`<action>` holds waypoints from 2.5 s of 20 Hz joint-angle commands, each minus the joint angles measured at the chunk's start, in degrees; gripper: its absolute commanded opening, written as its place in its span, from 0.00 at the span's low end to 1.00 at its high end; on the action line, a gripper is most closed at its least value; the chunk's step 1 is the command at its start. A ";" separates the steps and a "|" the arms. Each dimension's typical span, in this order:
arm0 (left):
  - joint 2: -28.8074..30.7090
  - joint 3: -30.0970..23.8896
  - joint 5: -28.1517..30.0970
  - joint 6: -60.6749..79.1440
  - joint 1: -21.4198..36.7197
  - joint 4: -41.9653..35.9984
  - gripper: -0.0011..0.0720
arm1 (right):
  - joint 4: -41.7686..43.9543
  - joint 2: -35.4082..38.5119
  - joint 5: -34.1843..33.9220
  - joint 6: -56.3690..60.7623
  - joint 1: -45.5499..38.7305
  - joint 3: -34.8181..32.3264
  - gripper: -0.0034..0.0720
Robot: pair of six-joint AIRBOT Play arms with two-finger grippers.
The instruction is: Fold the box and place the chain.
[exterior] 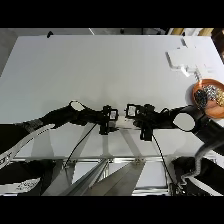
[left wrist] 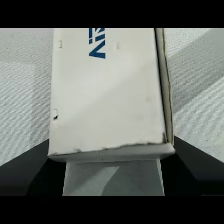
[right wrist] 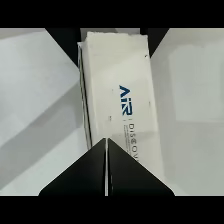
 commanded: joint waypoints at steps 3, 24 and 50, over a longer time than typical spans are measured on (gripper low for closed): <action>0.02 -0.02 0.02 -0.04 0.02 0.00 0.38 | 1.68 -5.27 3.54 -0.50 1.29 -0.07 0.07; 0.04 -0.02 0.02 -0.04 0.02 0.00 0.38 | 6.54 -7.72 -4.98 -4.96 2.10 -0.07 0.07; 0.02 -0.02 0.02 -0.04 0.02 0.00 0.38 | -24.06 7.17 11.47 34.51 -10.99 1.46 0.07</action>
